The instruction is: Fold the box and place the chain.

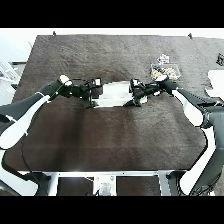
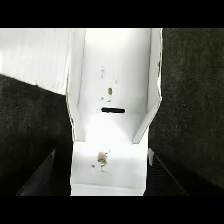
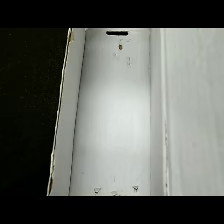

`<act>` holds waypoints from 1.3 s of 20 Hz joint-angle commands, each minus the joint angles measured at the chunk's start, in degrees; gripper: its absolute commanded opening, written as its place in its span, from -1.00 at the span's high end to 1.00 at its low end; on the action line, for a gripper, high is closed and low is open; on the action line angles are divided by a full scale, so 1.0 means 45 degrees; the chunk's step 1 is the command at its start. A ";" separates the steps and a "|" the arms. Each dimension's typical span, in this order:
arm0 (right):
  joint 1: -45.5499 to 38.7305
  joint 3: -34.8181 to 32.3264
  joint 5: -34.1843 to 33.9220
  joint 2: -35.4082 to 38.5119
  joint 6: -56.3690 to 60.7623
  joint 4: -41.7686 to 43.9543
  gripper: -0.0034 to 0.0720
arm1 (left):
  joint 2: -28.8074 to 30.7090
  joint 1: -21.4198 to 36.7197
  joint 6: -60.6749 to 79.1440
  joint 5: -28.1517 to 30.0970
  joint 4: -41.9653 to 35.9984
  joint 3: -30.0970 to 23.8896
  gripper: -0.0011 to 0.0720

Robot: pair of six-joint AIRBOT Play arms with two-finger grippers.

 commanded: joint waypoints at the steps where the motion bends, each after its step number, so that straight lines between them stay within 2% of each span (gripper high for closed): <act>1: 0.0000 -0.0005 0.0005 0.0000 0.0005 0.0005 -0.63 | -0.0010 0.0000 0.0194 0.0146 -0.0287 0.0010 -0.83; 8: 0.0000 -0.0005 0.0005 0.0000 0.0005 0.0005 -0.63 | -0.0267 -0.0180 0.0500 0.0374 -0.0573 0.0005 -0.83; 9: 0.0000 -0.0005 0.0005 0.0000 0.0000 0.0005 -0.63 | -0.0291 -0.0185 0.0476 0.0364 -0.0578 0.0005 -0.72; 10: 0.0000 -0.0005 0.0005 0.0000 0.0005 0.0005 -0.63 | -0.0301 -0.0185 0.0486 0.0355 -0.0588 0.0005 -0.50; 13: 0.0000 -0.0005 0.0005 0.0000 0.0005 0.0000 -0.63 | -0.0301 -0.0185 0.0510 0.0374 -0.0641 0.0005 -0.46; 14: 0.0000 -0.0005 0.0005 0.0000 0.0000 0.0005 -0.63 | -0.0301 -0.0185 0.0515 0.0374 -0.0646 0.0005 -0.12; 15: 0.0000 -0.0005 0.0005 0.0000 0.0005 0.0000 -0.63 | -0.0301 -0.0185 0.0510 0.0384 -0.0690 0.0005 -0.01; 25: 0.0000 -0.0005 0.0005 0.0000 0.0000 0.0005 -0.63 | -0.0301 -0.0185 0.0403 0.0277 -0.1540 0.0000 0.03; 26: 0.0000 -0.0005 0.0005 0.0000 0.0000 0.0000 -0.63 | -0.0301 -0.0185 0.0413 0.0262 -0.1734 -0.0005 0.28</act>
